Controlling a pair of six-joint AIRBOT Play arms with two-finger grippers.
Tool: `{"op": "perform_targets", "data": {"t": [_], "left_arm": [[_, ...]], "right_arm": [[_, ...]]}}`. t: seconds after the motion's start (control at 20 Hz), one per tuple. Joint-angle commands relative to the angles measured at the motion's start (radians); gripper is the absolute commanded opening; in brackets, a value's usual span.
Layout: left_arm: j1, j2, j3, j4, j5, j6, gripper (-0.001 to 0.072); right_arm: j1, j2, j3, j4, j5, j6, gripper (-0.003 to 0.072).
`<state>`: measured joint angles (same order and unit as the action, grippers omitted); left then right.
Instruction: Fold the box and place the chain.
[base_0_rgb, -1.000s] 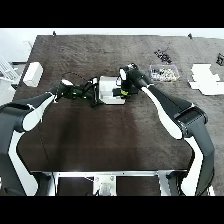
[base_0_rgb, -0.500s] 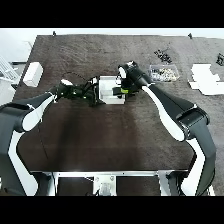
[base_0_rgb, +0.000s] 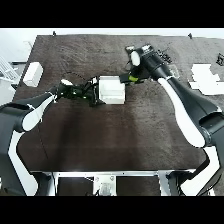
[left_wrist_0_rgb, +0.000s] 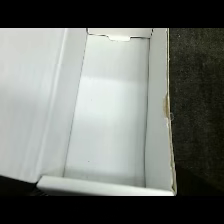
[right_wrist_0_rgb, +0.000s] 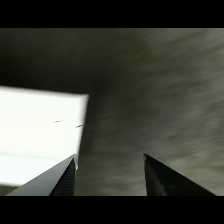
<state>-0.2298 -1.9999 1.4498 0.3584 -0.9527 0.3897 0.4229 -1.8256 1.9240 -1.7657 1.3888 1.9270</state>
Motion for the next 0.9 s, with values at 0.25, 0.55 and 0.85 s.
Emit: {"op": "perform_targets", "data": {"t": [0.25, 0.55, 0.85], "left_arm": [[-0.001, 0.0, 0.0, 0.001, 0.0, 0.0, 0.0334], [0.0, 0.0, 0.0, 0.001, 0.0, 0.0, 0.0334], [-0.001, 0.0, 0.0, 0.001, 0.0, 0.0, 0.0334]], "right_arm": [[-0.339, 0.002, 0.0, 0.116, -0.211, -0.401, 0.0488], [-0.502, -0.09, 0.001, 0.274, -0.349, -0.602, 0.046], [-0.518, -0.177, 0.002, 0.314, -0.426, -0.657, 0.0428]]}}
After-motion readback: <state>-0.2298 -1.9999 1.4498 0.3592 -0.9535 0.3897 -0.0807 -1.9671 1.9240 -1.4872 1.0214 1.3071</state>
